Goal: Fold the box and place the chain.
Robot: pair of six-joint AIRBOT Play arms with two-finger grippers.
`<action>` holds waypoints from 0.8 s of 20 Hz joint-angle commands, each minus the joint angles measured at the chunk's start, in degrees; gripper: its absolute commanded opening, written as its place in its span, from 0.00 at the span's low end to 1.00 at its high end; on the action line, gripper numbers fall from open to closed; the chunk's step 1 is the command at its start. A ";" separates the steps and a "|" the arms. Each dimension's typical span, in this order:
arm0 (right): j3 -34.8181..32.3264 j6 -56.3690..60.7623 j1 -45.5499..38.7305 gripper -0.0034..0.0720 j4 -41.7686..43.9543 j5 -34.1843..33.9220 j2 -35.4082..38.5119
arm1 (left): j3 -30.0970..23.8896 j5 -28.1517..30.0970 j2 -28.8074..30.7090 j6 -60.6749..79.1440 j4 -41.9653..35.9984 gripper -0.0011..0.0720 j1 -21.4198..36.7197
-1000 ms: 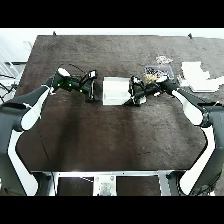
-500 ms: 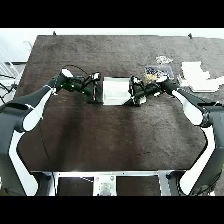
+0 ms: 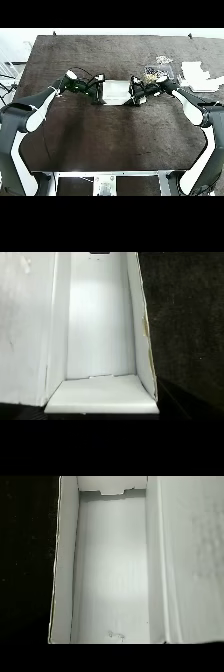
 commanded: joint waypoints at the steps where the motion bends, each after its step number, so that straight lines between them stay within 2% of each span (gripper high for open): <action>1: -0.02 0.02 0.00 0.62 0.02 0.02 0.00 | -0.02 1.62 -0.63 -0.07 -0.92 1.00 -0.55; 15: -0.02 0.02 0.00 0.62 0.02 0.02 0.00 | -0.02 4.63 -2.12 0.39 -1.29 0.99 -1.05; 16: -0.02 0.02 0.00 0.62 0.02 0.02 0.00 | 0.00 4.66 -2.32 0.37 -1.40 0.95 -1.05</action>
